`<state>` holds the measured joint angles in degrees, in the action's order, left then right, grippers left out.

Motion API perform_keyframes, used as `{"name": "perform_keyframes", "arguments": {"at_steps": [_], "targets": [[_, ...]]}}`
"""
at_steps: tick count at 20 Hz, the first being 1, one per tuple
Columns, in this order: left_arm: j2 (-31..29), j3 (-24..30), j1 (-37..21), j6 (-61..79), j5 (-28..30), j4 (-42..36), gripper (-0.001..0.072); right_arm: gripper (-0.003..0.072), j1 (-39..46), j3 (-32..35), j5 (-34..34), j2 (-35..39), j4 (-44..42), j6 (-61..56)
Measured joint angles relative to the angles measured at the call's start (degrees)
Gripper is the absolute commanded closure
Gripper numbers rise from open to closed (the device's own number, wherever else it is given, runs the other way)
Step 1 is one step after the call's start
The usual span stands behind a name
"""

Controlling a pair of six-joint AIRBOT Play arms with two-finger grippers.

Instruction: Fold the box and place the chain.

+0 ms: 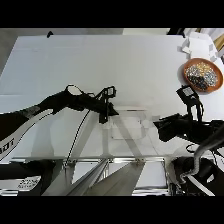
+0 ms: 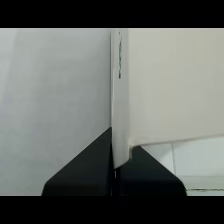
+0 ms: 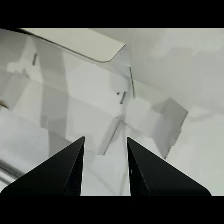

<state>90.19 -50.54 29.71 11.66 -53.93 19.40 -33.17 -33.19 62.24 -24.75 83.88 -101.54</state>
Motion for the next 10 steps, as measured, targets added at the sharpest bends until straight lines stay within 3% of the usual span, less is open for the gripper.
{"name": "perform_keyframes", "arguments": {"at_steps": [5, 10], "targets": [[2.19, 0.0, 0.0, 2.62, 0.15, -3.39, 0.07, 0.0385, 0.0, 0.0, -0.26, 0.0, 0.13, 0.02], [2.8, -0.02, 0.0, 3.43, 1.07, -1.97, 0.0701, 0.0385, 0.0, 0.0, -0.37, 0.0, 0.15, 0.02]]}}
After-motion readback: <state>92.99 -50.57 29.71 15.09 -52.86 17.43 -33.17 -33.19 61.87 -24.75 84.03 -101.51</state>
